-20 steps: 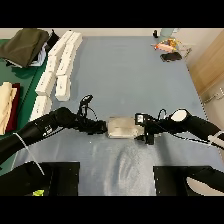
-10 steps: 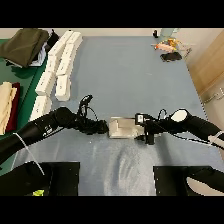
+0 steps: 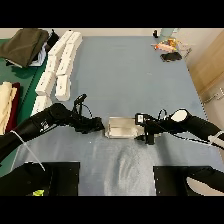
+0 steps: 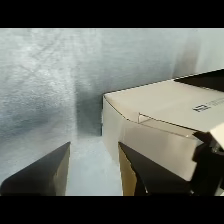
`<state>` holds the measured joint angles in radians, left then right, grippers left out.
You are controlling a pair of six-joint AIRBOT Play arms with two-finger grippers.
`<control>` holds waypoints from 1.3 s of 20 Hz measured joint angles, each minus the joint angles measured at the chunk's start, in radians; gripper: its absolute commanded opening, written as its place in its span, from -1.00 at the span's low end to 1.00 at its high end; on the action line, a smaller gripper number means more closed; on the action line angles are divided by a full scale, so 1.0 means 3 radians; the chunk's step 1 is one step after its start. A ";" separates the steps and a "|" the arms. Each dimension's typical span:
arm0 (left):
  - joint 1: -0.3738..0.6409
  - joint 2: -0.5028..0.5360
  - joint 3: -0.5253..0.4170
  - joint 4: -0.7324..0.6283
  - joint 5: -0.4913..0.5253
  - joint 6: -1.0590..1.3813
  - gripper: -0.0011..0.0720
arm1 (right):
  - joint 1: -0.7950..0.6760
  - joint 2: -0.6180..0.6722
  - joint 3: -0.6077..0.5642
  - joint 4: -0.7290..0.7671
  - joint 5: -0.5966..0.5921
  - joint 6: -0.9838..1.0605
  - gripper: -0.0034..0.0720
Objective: Fold the box.
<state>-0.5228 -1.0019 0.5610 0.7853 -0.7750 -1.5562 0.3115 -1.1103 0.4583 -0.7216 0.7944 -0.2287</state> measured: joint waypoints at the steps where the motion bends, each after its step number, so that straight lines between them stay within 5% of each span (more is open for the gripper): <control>1: 0.0031 0.0000 0.0028 -0.0004 -0.0072 -0.0003 0.30 | 0.0000 0.0000 0.0000 0.0001 0.0000 -0.0001 0.35; 8: -0.0075 -0.0005 0.0150 -0.0584 -0.0291 0.0562 0.36 | 0.0000 0.0000 0.0000 0.0001 0.0001 0.0000 0.35; 18: -0.0140 -0.0237 0.0167 -0.0671 0.0070 0.0774 0.36 | 0.0000 0.0000 0.0000 0.0001 0.0001 0.0000 0.35; 22: -0.0238 -0.0271 0.0186 -0.0613 0.0160 0.0666 0.33 | 0.0000 0.0000 0.0000 0.0001 0.0001 -0.0001 0.35; 26: -0.0497 -0.0281 0.0304 -0.0005 0.0221 0.0062 0.28 | 0.0000 0.0000 0.0000 0.0001 0.0000 0.0000 0.35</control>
<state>-0.6720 -1.0863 0.6521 0.7837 -0.7086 -1.5375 0.3115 -1.1103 0.4583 -0.7212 0.7944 -0.2287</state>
